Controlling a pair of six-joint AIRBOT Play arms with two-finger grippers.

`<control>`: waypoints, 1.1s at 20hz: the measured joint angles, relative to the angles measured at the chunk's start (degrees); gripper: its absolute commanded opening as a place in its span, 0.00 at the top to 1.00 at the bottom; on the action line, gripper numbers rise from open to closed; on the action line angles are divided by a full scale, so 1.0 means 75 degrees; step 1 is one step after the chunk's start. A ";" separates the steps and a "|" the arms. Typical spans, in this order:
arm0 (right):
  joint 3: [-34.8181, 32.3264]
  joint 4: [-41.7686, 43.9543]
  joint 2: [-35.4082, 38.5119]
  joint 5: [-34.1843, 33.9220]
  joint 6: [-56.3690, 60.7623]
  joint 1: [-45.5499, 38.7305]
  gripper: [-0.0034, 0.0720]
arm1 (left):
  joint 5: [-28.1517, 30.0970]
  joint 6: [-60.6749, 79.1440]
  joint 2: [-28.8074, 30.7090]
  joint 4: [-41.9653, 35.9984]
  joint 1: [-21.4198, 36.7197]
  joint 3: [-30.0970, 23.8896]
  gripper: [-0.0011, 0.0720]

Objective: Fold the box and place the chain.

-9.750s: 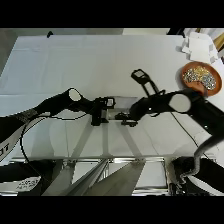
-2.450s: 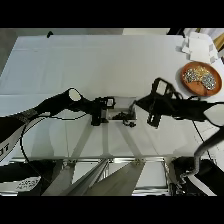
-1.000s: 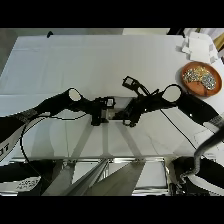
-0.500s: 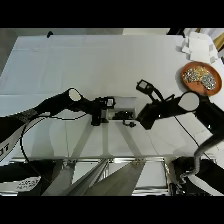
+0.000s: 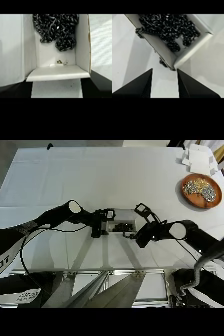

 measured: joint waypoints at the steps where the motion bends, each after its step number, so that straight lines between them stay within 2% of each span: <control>1: -0.0017 -0.0073 -0.0079 -0.0093 0.0154 0.0105 0.51 | 0.0000 0.0003 0.0000 0.0000 0.0000 0.0000 0.97; 8: -0.0055 -0.0839 -0.0321 -0.0627 0.1644 0.0361 0.51 | 0.0003 0.0003 0.0000 0.0000 0.0000 0.0000 0.97; 18: -0.0061 -0.0912 -0.0691 -0.1003 0.2165 0.0746 0.52 | 0.0003 0.0000 0.0003 0.0000 0.0000 0.0000 0.97; 22: -0.0067 -0.1014 -0.0711 -0.1122 0.2384 0.0796 0.57 | 0.0000 -0.0009 0.0000 -0.0003 0.0000 0.0000 0.97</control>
